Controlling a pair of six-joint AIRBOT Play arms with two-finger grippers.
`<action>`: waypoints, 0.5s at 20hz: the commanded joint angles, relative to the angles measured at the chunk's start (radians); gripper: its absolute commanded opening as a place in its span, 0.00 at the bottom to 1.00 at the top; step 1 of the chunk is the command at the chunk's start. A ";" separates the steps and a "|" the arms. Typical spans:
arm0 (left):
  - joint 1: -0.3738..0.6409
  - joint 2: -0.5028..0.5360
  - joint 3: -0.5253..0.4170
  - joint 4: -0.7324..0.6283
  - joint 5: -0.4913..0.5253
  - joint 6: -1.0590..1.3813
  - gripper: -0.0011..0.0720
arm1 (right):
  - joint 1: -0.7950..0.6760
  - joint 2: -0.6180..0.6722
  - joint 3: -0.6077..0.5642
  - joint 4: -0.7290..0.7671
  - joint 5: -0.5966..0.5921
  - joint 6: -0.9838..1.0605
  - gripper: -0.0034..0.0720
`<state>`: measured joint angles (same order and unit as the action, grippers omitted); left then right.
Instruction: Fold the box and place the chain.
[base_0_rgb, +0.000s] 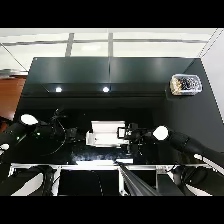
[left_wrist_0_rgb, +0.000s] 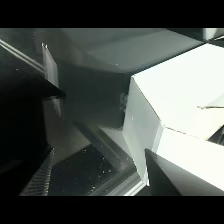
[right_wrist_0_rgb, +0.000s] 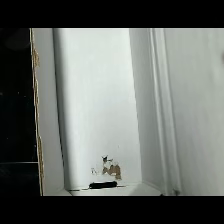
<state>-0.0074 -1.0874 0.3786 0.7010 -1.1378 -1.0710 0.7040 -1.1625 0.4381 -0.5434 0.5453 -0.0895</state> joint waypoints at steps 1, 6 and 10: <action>-0.001 0.024 0.011 -0.080 -0.041 0.050 0.99 | 0.001 0.000 0.001 0.000 0.000 0.000 0.56; -0.004 0.084 0.011 -0.092 -0.063 0.052 0.99 | 0.001 0.000 0.001 0.000 0.000 0.000 0.56; -0.077 0.084 0.008 -0.090 -0.047 0.051 0.99 | 0.001 0.000 0.001 0.000 0.000 0.000 0.56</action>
